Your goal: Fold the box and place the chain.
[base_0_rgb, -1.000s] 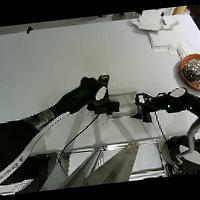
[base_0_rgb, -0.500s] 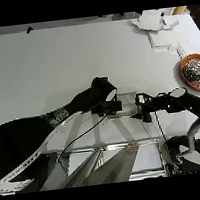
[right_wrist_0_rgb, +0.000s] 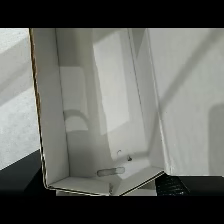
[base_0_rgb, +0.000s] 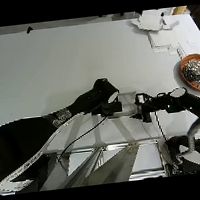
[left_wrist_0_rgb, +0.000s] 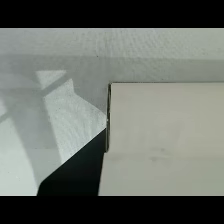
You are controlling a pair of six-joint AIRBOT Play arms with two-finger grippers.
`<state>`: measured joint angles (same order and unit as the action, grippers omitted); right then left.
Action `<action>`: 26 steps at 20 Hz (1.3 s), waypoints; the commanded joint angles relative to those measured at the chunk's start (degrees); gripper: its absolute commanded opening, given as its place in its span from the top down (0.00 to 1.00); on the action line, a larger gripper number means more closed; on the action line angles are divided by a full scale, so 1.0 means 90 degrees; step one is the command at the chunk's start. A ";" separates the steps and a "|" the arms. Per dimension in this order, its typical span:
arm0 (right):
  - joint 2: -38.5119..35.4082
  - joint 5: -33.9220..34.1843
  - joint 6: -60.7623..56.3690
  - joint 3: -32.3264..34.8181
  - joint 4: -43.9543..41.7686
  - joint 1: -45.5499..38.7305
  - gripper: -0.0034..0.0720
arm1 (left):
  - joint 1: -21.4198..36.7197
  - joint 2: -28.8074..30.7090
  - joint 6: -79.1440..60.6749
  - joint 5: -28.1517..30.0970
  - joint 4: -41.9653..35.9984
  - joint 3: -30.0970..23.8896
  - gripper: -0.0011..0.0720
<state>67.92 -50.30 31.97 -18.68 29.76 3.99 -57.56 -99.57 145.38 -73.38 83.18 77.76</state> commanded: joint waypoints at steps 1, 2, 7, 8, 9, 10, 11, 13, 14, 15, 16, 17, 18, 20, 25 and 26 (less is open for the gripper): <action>-0.0005 -0.0002 0.0002 0.0000 0.0000 0.0000 0.38 | -0.0005 -0.0034 0.0019 0.0022 0.0102 -0.0007 0.98; -0.0005 -0.0002 0.0002 0.0000 0.0000 0.0000 0.38 | -0.0002 -0.0034 0.0019 0.0024 0.0104 -0.0007 0.98; -0.0005 -0.0002 0.0002 0.0000 -0.0002 0.0000 0.38 | 0.0015 -0.0032 0.0017 0.0024 0.0138 -0.0007 0.84; -0.0005 -0.0002 0.0002 0.0000 0.0002 0.0000 0.38 | 0.0017 -0.0032 0.0017 0.0024 0.0143 -0.0007 0.84; -0.0005 -0.0002 0.0002 0.0000 -0.0002 0.0000 0.38 | 0.0017 -0.0032 0.0015 0.0024 0.0143 -0.0007 0.84; -0.0005 -0.0005 0.0002 0.0000 -0.0002 0.0000 0.38 | 0.0017 -0.0032 0.0010 0.0015 0.0143 -0.0007 0.92; -0.0005 -0.0002 0.0002 0.0000 -0.0002 0.0000 0.38 | 0.0017 -0.0032 -0.0022 0.0010 0.0138 -0.0007 0.98; -0.0005 -0.0005 0.0002 0.0000 -0.0002 0.0000 0.38 | 0.0019 -0.0029 -0.0032 0.0005 0.0136 -0.0007 0.98; -0.0005 -0.0005 0.0002 0.0000 -0.0002 0.0000 0.38 | 0.0019 -0.0024 -0.0032 0.0005 0.0131 -0.0005 0.98; -0.0005 -0.0005 0.0002 0.0000 -0.0002 0.0000 0.38 | 0.0032 -0.0019 -0.0032 0.0002 0.0095 -0.0007 0.92; -0.0005 -0.0005 0.0002 0.0000 -0.0002 0.0000 0.38 | 0.0053 -0.0002 -0.0036 -0.0002 0.0036 -0.0007 0.77; -0.0005 -0.0005 0.0002 0.0000 -0.0002 0.0000 0.38 | 0.0070 0.0034 -0.0053 -0.0015 -0.0007 -0.0007 0.63; -0.0005 -0.0005 0.0002 0.0000 -0.0002 0.0000 0.38 | 0.0109 0.0104 -0.0243 -0.0024 -0.0046 -0.0007 0.49; -0.0005 -0.0005 0.0002 0.0000 -0.0002 0.0000 0.38 | 0.0231 0.0316 -0.0852 -0.0046 -0.0160 -0.0007 0.45; -0.0005 -0.0002 0.0002 0.0000 -0.0002 0.0000 0.38 | 0.0668 0.1185 -0.2895 -0.0527 -0.0357 -0.0109 0.45; -0.0005 -0.0002 0.0002 0.0000 0.0000 0.0000 0.38 | 0.0750 0.1406 -0.3196 -0.0712 -0.0359 -0.0228 0.45</action>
